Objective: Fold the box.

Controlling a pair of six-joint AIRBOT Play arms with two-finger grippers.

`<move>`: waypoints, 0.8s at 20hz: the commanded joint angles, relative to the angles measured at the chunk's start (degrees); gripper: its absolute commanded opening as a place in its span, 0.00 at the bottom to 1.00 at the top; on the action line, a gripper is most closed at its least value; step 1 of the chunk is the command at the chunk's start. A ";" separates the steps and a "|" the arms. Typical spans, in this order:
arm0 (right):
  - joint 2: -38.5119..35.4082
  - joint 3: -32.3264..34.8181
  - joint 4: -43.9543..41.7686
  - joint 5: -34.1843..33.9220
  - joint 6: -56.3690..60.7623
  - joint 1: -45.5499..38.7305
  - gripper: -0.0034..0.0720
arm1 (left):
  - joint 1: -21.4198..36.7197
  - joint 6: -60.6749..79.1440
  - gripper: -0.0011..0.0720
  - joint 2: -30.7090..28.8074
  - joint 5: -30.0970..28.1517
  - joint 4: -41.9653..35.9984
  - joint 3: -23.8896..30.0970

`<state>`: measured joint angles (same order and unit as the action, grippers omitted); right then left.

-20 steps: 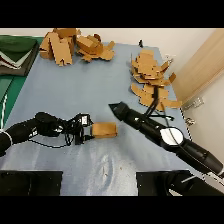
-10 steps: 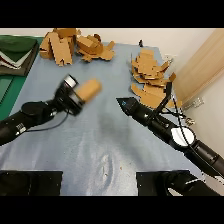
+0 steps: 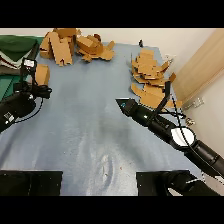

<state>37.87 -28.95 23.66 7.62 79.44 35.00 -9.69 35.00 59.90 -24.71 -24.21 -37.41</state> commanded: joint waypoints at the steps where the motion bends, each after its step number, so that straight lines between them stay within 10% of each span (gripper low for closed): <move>1: -0.02 0.00 0.63 1.11 0.04 -0.02 0.05 | 4.85 7.98 0.75 3.08 -1.70 -9.07 -0.13; 8: -0.02 0.00 1.03 2.51 0.04 -0.02 0.05 | 11.23 11.47 0.56 10.60 -0.35 -9.09 -0.15; 11: -0.02 0.00 1.01 2.47 0.04 -0.02 0.05 | 11.58 12.35 0.95 11.89 -1.07 -9.20 -0.13; 16: -0.02 0.00 1.05 2.69 0.04 -0.02 0.05 | 11.45 12.13 0.96 11.02 -10.40 -9.49 -0.42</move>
<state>37.87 -28.95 24.71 10.04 79.46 35.00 1.56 46.76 71.16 -28.67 -33.50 -37.60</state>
